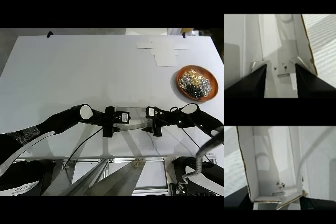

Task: Fold the box and place the chain.

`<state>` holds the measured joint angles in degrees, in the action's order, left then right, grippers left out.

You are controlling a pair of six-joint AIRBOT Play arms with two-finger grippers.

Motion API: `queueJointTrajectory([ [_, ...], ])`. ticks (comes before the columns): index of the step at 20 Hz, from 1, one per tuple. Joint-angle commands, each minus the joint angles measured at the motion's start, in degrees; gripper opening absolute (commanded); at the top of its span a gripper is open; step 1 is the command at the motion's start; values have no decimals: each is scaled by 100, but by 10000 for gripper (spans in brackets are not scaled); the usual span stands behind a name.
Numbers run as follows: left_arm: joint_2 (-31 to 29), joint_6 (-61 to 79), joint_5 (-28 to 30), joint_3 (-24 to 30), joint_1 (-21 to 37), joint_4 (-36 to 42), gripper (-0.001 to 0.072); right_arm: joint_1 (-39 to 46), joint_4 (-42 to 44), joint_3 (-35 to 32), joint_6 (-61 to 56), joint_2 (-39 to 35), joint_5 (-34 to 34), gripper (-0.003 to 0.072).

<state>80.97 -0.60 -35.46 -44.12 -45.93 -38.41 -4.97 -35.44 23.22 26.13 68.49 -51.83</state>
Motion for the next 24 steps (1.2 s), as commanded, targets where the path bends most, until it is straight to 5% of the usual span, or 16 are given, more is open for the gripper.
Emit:
queueJointTrajectory([
  [1,-2,37,-15,-4,-4,28,415,-2,9,4,-15,-4,0,416],
  [3,-92,13,-103,-4,33,15,400,-2,9,4,-13,-4,0,416],
  [6,-507,-411,-361,-4,184,-129,192,-2,9,2,-15,-2,0,416],
  [11,-1408,-2356,-1174,-4,651,-1060,173,-2,9,4,-15,-2,0,416],
  [12,-1569,-2824,-1381,-4,772,-1296,34,-2,9,4,-15,-4,0,416],
  [13,-1729,-3316,-1598,-4,907,-1600,2,-2,9,4,-15,-4,0,416],
  [18,-1840,-6188,-1921,98,1521,-2638,1,-2,9,4,-15,-4,0,416],
  [24,-916,-7538,-1952,310,1512,-1665,1,-2,9,2,-15,-4,0,416],
])
